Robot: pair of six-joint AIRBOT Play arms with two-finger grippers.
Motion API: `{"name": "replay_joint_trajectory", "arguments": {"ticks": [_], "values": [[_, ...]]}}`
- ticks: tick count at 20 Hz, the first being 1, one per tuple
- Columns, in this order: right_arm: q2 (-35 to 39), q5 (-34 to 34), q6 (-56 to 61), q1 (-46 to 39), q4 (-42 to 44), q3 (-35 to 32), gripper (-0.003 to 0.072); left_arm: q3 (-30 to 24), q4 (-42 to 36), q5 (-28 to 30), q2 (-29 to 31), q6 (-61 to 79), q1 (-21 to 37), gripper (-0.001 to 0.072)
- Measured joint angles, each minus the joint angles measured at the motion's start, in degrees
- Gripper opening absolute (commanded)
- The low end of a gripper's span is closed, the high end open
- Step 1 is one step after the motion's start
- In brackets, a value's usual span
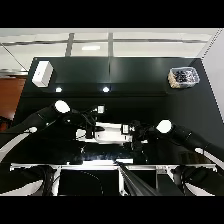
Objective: Fold the box and place the chain.
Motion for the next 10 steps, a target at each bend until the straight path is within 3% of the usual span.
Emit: {"name": "replay_joint_trajectory", "arguments": {"ticks": [1,4,6,10], "values": [[0.00,0.00,0.00,0.00,-0.02,0.00,0.0536,0.00,0.02,-0.02,0.00,0.00,0.00,0.0190],[0.00,0.02,-0.11,0.00,-0.13,0.00,0.0536,0.00,0.20,-0.57,0.48,-0.02,0.09,0.0483],[0.00,0.00,-0.13,0.00,-0.11,0.00,0.0536,0.00,0.74,-1.46,1.99,-0.39,0.44,0.0510],[0.00,0.00,-0.13,0.00,-0.09,0.00,0.0536,0.00,5.68,-3.98,8.26,-6.75,2.71,0.0485]]}}
